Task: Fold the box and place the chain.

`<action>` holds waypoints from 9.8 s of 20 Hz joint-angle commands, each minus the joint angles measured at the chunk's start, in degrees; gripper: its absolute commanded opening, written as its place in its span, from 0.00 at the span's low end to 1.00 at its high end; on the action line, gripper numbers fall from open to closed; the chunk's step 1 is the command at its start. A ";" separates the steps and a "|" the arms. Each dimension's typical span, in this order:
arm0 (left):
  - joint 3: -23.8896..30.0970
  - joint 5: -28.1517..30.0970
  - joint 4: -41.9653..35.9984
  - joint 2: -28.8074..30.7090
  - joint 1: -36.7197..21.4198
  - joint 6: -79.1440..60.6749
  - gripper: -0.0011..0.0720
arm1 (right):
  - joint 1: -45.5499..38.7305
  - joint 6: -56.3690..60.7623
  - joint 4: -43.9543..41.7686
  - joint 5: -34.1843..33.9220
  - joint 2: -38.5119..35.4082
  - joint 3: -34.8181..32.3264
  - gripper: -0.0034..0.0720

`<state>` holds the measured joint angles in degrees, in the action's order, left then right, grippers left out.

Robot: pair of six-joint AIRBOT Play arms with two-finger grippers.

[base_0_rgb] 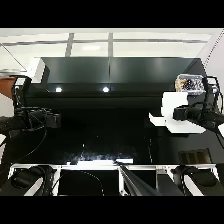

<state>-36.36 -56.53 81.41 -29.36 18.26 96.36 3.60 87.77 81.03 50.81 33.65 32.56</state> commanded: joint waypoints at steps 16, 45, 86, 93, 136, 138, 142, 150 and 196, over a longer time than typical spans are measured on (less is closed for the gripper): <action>0.02 19.80 0.44 -4.70 -0.09 0.33 0.98 | -54.75 1.97 4.92 -0.83 28.41 15.41 0.97; 0.02 19.82 -4.17 -7.82 0.28 0.26 0.98 | -52.76 -42.45 -44.04 45.13 58.16 27.96 0.10; -6.25 -15.50 -68.52 -62.42 1.84 -75.23 0.94 | 13.07 -14.01 -31.45 -0.96 -6.54 -15.52 0.10; -9.99 -17.70 -59.65 -63.17 2.91 -77.22 0.62 | 13.07 -14.01 -31.26 -0.92 -6.54 -15.52 0.10; -9.99 5.38 -29.97 -50.58 12.07 -88.46 0.06 | 29.14 -49.88 -13.09 -3.87 17.75 -7.13 0.98; -9.99 5.35 -29.99 -50.58 12.07 -88.46 0.06 | 30.12 -54.27 -12.37 -4.57 18.58 -7.17 0.98; -9.99 5.35 -29.88 -50.58 12.07 -88.46 0.06 | 30.12 -74.25 -27.50 -4.00 19.76 -7.58 0.98; -9.99 5.35 -29.81 -50.58 12.07 -88.46 0.06 | 30.21 -78.86 -30.40 -3.67 23.41 -7.69 0.98; -9.99 4.79 -29.35 -50.29 12.17 -88.43 0.06 | 27.63 -96.00 -48.09 -10.80 30.86 -6.99 0.98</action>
<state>-46.37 -51.90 52.14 -79.70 30.41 7.81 30.06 -6.90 33.87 42.28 62.94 25.56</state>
